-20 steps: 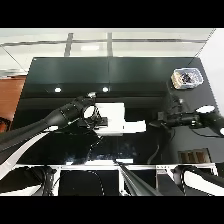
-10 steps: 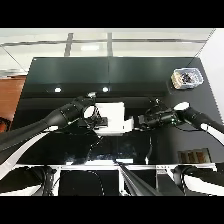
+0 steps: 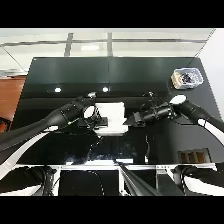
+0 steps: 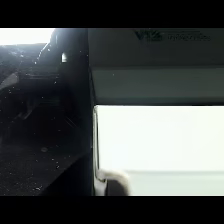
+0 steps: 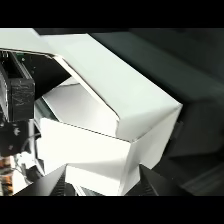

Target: Fold the box and place the chain.

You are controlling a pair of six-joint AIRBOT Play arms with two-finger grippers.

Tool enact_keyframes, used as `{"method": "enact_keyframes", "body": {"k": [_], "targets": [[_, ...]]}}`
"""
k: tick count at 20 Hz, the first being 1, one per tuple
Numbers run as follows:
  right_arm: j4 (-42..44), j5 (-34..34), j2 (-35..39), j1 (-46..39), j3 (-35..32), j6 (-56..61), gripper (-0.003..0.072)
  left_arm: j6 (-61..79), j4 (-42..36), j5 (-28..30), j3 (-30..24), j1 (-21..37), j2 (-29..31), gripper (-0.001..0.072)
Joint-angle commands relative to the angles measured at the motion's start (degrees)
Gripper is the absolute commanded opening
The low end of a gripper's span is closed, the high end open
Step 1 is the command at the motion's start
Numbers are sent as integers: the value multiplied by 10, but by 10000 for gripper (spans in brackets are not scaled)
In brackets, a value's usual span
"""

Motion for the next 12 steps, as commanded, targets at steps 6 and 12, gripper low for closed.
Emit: {"method": "enact_keyframes", "body": {"k": [6,12], "targets": [[-180,-83,0,112,92,228,480,0,0,-1,0,1,0,30],[-349,-137,0,187,120,440,479,0,0,-1,0,1,0,30]]}}
